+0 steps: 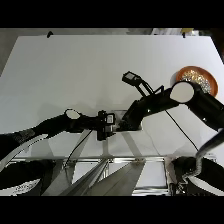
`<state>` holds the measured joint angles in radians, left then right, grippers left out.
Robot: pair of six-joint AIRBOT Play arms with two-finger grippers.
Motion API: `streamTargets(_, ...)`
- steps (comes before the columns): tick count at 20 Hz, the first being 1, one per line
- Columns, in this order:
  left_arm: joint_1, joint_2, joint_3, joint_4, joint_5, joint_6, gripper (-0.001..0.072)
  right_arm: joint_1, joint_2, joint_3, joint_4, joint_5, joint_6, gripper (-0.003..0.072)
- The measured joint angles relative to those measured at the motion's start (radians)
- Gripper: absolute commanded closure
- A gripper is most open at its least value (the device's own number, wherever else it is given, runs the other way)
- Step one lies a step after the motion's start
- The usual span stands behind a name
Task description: Fold the box and place the chain.
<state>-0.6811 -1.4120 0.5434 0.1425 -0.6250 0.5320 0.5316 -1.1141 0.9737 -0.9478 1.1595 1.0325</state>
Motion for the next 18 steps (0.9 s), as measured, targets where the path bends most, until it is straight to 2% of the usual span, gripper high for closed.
streamTargets(1,0.000,0.000,0.000,0.000,0.000,0.000,0.0539,-0.002,-0.026,0.047,-0.005,0.035,-0.004,0.0393)
streamTargets(2,0.000,0.000,0.000,0.000,0.000,0.000,0.0539,-0.004,-0.049,0.088,-0.013,0.060,-0.011,0.0470)
streamTargets(3,0.000,0.000,0.000,0.000,0.000,0.000,0.0539,-0.006,-0.071,0.128,-0.018,0.080,-0.026,0.0634)
streamTargets(4,0.000,0.000,0.000,0.000,0.000,0.000,0.0539,-0.010,-0.091,0.162,-0.027,0.088,-0.040,0.0664)
streamTargets(7,0.000,0.000,0.000,0.000,0.000,0.000,0.0539,-0.040,-0.155,0.232,-0.059,0.082,-0.134,0.0664)
streamTargets(10,0.000,0.000,0.000,0.000,0.000,0.000,0.0539,-0.071,-0.232,0.254,-0.076,0.107,-0.248,0.0664)
streamTargets(15,0.000,0.000,0.000,0.000,0.000,0.000,0.0539,-0.066,-0.268,0.184,-0.019,0.139,-0.398,0.0658)
streamTargets(18,0.000,0.000,0.000,0.000,0.000,0.000,0.0539,-0.042,-0.235,0.119,-0.004,0.142,-0.451,0.0429)
